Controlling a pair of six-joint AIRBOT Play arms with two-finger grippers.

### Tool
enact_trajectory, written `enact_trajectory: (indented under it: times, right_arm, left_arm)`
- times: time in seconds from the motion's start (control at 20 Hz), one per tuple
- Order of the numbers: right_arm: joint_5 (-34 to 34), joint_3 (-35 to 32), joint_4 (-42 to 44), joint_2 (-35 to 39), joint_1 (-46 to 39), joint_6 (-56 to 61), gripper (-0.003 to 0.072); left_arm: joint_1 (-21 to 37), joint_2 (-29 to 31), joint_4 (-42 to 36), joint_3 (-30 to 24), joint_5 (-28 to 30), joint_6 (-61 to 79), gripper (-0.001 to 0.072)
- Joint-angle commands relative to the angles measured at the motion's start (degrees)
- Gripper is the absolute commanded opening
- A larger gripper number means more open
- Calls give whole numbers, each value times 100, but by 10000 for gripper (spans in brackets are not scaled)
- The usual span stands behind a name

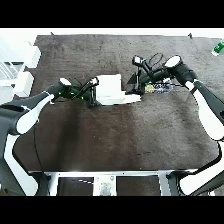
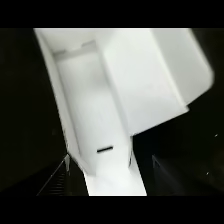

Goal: Fold the box and place the chain.

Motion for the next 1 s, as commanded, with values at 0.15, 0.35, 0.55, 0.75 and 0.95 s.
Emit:
enact_trajectory:
  times: [0.15, 0.35, 0.55, 0.75, 0.95]
  right_arm:
    - [-490, -223, -476, -181, 245, -997, 610]
    - [-726, -219, -603, -313, 343, -1123, 610]
    - [-789, -219, -603, -350, 396, -1126, 610]
    - [-789, -219, -601, -404, 535, -1123, 458]
    - [-866, -219, -599, -424, 553, -1078, 373]
  left_arm:
    - [0, 2, 0, 0, -2, 7, 466]
    - [0, 2, -2, 0, -2, 7, 466]
    - [0, 2, -2, 0, -2, 7, 466]
    - [0, 2, -4, 0, -4, 7, 466]
    - [0, 2, -4, 0, -4, 4, 465]
